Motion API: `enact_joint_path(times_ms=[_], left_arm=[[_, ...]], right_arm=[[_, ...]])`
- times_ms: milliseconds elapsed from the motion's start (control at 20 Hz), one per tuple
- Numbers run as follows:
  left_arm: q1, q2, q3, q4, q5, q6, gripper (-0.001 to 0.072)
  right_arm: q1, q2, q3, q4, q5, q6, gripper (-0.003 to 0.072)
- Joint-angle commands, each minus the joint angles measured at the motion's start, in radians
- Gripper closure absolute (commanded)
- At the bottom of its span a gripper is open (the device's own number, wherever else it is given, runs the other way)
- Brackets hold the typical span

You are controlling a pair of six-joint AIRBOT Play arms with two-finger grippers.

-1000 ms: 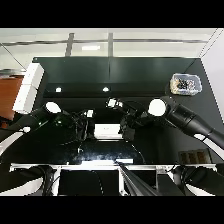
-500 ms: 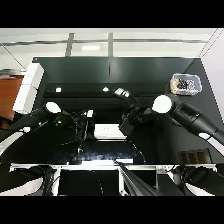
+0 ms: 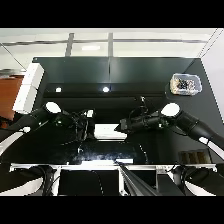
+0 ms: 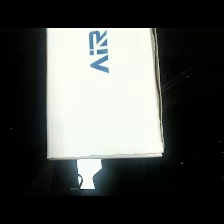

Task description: Fold the box and place the chain.

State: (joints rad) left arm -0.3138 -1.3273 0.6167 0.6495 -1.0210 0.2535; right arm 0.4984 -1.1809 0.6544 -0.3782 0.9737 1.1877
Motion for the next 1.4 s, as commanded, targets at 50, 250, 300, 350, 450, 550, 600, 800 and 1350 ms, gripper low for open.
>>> enact_joint_path(times_ms=[50,250,300,350,450,550,600,800,1350], left_arm=[[0.0,-0.001,0.0,0.0,0.0,0.0,0.0304],[0.0,-0.001,0.0,0.0,0.0,0.0,0.0303],[0.0,-0.001,0.0,0.0,0.0,0.0,0.0303],[0.0,-0.001,0.0,0.0,0.0,0.0,0.0303],[0.0,-0.001,0.0,0.0,0.0,0.0,0.0303],[0.0,-0.001,0.0,0.0,0.0,0.0,0.0303],[0.0,-0.001,0.0,0.0,0.0,0.0,0.0303],[0.0,-0.001,0.0,0.0,0.0,0.0,0.0303],[0.0,-0.001,0.0,0.0,0.0,0.0,0.0303]], right_arm=[[-0.003,-0.019,-0.034,0.119,-0.042,-0.03,0.0663],[0.037,-0.065,-0.034,0.115,-0.046,-0.035,0.0663],[0.043,-0.072,-0.034,0.112,-0.058,-0.037,0.0663],[0.046,-0.076,-0.034,0.112,-0.071,-0.037,0.0663],[0.046,-0.077,-0.034,0.102,-0.082,-0.037,0.0663],[0.047,-0.078,-0.035,0.066,-0.081,-0.027,0.0663],[0.047,-0.078,-0.038,0.06,-0.082,-0.023,0.0663],[0.047,-0.092,-0.044,0.05,-0.089,-0.021,0.0663],[0.071,-0.114,-0.044,0.038,-0.121,-0.023,0.0663]])
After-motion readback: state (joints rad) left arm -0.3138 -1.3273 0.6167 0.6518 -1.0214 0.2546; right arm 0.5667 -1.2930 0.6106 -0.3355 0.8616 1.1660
